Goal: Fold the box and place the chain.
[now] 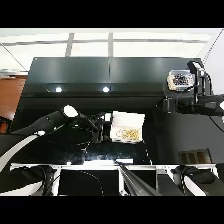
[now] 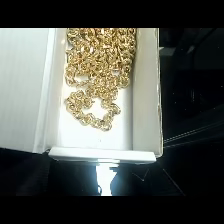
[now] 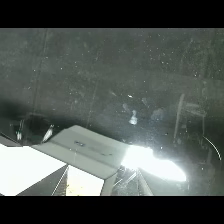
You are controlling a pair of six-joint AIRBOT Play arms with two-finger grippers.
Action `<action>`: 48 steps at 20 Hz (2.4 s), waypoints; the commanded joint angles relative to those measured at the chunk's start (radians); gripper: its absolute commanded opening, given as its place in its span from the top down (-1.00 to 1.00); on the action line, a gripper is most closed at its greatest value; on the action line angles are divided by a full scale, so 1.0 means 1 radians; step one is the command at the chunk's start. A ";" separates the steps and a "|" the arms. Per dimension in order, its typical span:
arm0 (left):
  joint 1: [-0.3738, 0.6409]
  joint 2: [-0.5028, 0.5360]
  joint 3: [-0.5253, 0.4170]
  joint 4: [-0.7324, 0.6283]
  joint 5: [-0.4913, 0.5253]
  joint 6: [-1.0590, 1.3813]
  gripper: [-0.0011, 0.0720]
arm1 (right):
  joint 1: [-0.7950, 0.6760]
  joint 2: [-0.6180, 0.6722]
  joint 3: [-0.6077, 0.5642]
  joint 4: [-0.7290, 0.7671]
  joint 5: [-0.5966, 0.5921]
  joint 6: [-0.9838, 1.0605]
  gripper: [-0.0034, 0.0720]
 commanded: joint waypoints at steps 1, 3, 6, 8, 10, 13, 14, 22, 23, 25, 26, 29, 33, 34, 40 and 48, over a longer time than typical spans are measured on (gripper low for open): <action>-0.003 -0.001 0.001 0.003 0.007 -0.003 -0.88 | 0.000 0.001 0.000 0.000 0.000 0.000 -0.40; -0.003 -0.001 0.001 0.003 0.006 -0.003 0.13 | 0.000 0.001 0.000 0.000 0.000 0.000 -0.40; -0.003 -0.001 0.001 0.003 0.006 -0.003 0.20 | 0.000 0.001 0.000 0.000 0.000 0.000 -0.40; -0.003 -0.001 0.001 0.003 0.006 -0.003 0.20 | 0.009 0.000 -0.003 0.000 0.000 -0.001 -0.41; -0.003 -0.001 0.001 0.003 0.006 -0.003 0.20 | 0.043 -0.013 -0.005 0.000 -0.017 -0.015 -0.98; -0.003 -0.001 0.001 0.003 0.007 -0.003 0.20 | 0.100 -0.074 -0.005 0.002 -0.062 -0.066 -0.96; -0.003 -0.001 0.001 0.003 0.007 -0.003 0.20 | 0.113 -0.102 -0.005 0.010 -0.070 -0.087 -0.96; -0.003 -0.001 0.001 0.003 0.007 -0.003 0.20 | 0.146 -0.219 -0.005 0.229 -0.143 -0.583 -0.96; -0.003 -0.001 0.001 0.003 0.006 -0.003 0.20 | 0.146 -0.219 -0.005 0.233 -0.121 -0.627 -0.95; -0.003 -0.001 0.001 0.003 0.007 -0.003 0.20 | 0.146 -0.219 -0.005 0.232 -0.041 -0.703 -0.94; -0.003 -0.001 0.001 0.003 0.007 -0.003 0.20 | 0.146 -0.219 -0.005 0.232 0.008 -0.732 -0.94; -0.003 -0.001 0.001 0.003 0.007 -0.003 0.20 | 0.146 -0.217 -0.005 0.206 0.177 -0.771 -0.94; -0.003 -0.001 0.001 0.003 0.007 -0.003 0.20 | 0.149 -0.212 -0.049 0.211 0.240 -0.678 -0.96; -0.003 -0.001 0.001 0.003 0.006 -0.003 0.20 | 0.159 -0.212 -0.077 0.218 0.214 -0.685 -0.96; -0.003 -0.001 0.001 0.003 0.006 -0.003 0.20 | 0.288 -0.206 -0.140 0.215 -0.022 -0.849 -0.96; -0.003 -0.001 0.001 0.003 0.006 -0.003 0.20 | 0.303 0.020 -0.161 0.071 0.072 -0.740 -0.95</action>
